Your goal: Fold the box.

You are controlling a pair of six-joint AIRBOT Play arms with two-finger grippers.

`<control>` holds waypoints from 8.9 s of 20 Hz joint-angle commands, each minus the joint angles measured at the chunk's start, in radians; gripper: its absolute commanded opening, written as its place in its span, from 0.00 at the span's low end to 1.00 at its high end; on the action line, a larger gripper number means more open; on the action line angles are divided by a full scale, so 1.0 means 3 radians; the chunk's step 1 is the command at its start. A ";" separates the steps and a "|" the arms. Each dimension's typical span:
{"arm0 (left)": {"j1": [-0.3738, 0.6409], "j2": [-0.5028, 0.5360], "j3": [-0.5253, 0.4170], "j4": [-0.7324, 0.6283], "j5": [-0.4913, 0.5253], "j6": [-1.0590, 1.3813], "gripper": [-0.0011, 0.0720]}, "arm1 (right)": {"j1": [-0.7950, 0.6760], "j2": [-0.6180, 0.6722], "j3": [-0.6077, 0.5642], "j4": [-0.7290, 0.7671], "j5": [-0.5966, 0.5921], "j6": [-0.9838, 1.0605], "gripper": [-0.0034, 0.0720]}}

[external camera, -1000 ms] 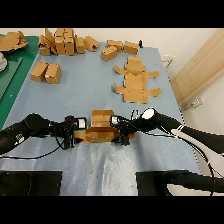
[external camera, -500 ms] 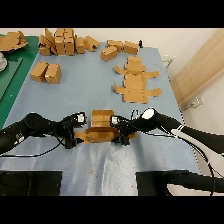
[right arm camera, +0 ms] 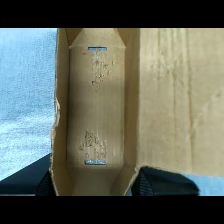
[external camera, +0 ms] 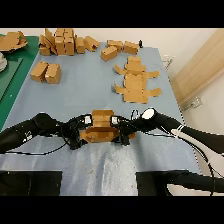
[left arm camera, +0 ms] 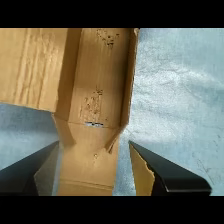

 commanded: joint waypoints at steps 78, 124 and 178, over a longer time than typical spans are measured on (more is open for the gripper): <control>0.0979 0.0959 -0.0240 0.2065 -0.0783 -0.5599 0.03 | 0.0000 -0.0001 0.0001 -0.0013 0.0000 0.0001 0.74; 0.0130 0.0263 -0.0078 -0.0118 0.0010 -0.4599 0.03 | 0.0000 -0.0001 0.0001 -0.0025 0.0000 0.0001 0.74; -0.0056 0.0446 0.0142 0.2026 -0.0462 -0.7120 0.03 | 0.0000 0.0000 0.0001 -0.0024 0.0000 0.0001 0.74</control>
